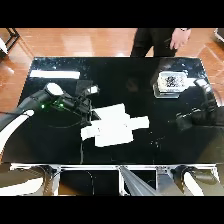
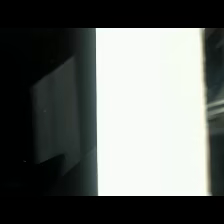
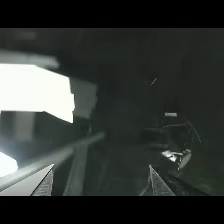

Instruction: Fold the box and place the chain.

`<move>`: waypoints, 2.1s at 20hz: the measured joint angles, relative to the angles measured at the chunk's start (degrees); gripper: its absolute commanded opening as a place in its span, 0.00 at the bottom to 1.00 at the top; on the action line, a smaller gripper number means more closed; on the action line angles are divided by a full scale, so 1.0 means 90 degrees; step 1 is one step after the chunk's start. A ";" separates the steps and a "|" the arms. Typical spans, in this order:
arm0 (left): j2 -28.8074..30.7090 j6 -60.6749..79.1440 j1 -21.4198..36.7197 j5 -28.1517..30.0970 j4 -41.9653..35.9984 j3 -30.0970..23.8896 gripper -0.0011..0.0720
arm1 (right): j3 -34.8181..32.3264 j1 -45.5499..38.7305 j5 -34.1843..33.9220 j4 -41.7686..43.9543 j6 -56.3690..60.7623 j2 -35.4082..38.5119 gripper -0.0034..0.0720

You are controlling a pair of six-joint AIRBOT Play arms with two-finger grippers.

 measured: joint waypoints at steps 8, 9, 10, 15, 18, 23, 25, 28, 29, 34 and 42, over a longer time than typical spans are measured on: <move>0.0602 0.0282 -0.0685 0.1785 0.0610 -0.0695 0.04 | -0.0874 0.1069 0.0695 0.0129 -0.0954 0.0061 0.96; 0.0607 0.0291 -0.0699 0.1841 0.0641 -0.0707 0.04 | -0.0928 0.1226 0.0772 0.0233 -0.1061 0.0061 0.96; 0.0614 0.0328 -0.0709 0.1868 0.0680 -0.0709 0.04 | -0.0998 0.1409 0.0852 0.0338 -0.1287 0.0061 0.96; 0.0622 0.0741 -0.0733 0.1666 0.0780 -0.0673 0.04 | -0.1345 0.2628 0.1795 0.0784 -0.2878 0.0051 0.96; 0.0622 0.0831 -0.0738 0.1477 0.0799 -0.0665 0.04 | -0.1428 0.3349 0.2518 0.0843 -0.3546 -0.0138 0.96; 0.0622 0.0850 -0.0733 0.1321 0.0816 -0.0663 0.04 | -0.1467 0.4401 0.3308 0.0964 -0.4027 -0.0780 0.99; 0.0622 0.0831 -0.0733 0.1277 0.0818 -0.0663 0.04 | -0.1469 0.4736 0.3589 0.1020 -0.4116 -0.1025 0.98; 0.0622 0.0809 -0.0733 0.1270 0.0818 -0.0663 0.04 | -0.1474 0.5139 0.3827 0.1061 -0.4221 -0.1277 0.98; 0.0622 0.0809 -0.0733 0.1270 0.0816 -0.0663 0.04 | -0.1474 0.5246 0.3869 0.1064 -0.4282 -0.1326 0.98; 0.0622 0.0770 -0.0733 0.1270 0.0816 -0.0663 0.04 | -0.1472 0.5547 0.4014 0.1115 -0.4529 -0.1511 0.98; 0.0622 0.0678 -0.0733 0.1270 0.0816 -0.0663 0.04 | -0.1423 0.5656 0.4682 0.1503 -0.4945 -0.1999 0.98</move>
